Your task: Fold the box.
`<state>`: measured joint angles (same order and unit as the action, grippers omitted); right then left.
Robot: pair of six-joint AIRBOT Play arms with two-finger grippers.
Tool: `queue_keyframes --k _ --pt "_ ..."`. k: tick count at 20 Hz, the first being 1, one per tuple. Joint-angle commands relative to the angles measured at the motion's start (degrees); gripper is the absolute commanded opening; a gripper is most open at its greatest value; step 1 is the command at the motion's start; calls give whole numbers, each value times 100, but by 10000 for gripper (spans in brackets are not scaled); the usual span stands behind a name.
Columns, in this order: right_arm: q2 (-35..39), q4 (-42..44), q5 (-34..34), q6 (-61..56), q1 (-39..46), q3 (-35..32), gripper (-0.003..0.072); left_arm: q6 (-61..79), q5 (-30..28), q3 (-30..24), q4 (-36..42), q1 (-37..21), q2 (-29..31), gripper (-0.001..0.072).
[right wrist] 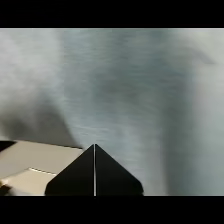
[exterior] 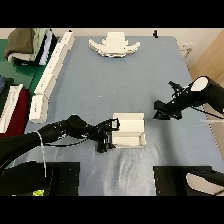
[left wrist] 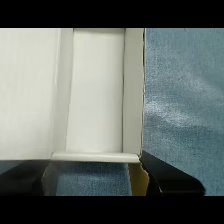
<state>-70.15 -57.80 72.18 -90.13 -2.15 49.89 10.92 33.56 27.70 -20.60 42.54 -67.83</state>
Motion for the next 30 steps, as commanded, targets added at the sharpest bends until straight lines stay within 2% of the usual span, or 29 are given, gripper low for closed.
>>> queue_keyframes --k 1,4,6,8,11,13,16,20,25,30 --pt "-1095 2557 -13 1803 382 4 3 0 -2 2 0 -2 -2 461" --pt "-1606 3571 538 2586 70 4 3 0 -2 2 0 -2 -2 462" --pt "-1613 3770 1156 2973 -164 4 3 0 -2 2 0 -2 -2 462" --pt "-1464 3604 1576 3213 -378 0 3 0 -2 2 0 -2 -2 461" --pt "-1086 2699 1537 3226 -782 -4 3 2 -2 2 0 -2 -2 461" --pt "-778 2157 1329 3233 -1128 -118 3 0 -2 2 0 -2 -2 461" --pt "-297 1779 892 3547 -1606 -457 3 0 -4 2 0 -2 -2 462" --pt "323 774 -256 3685 -2271 -780 3 0 -2 2 0 -2 -2 462" --pt "1036 297 -1056 3832 -2885 -782 3 0 0 2 0 -2 -2 462" --pt "1624 -546 -2238 3904 -3775 -984 3 0 -2 2 0 -2 -2 462"
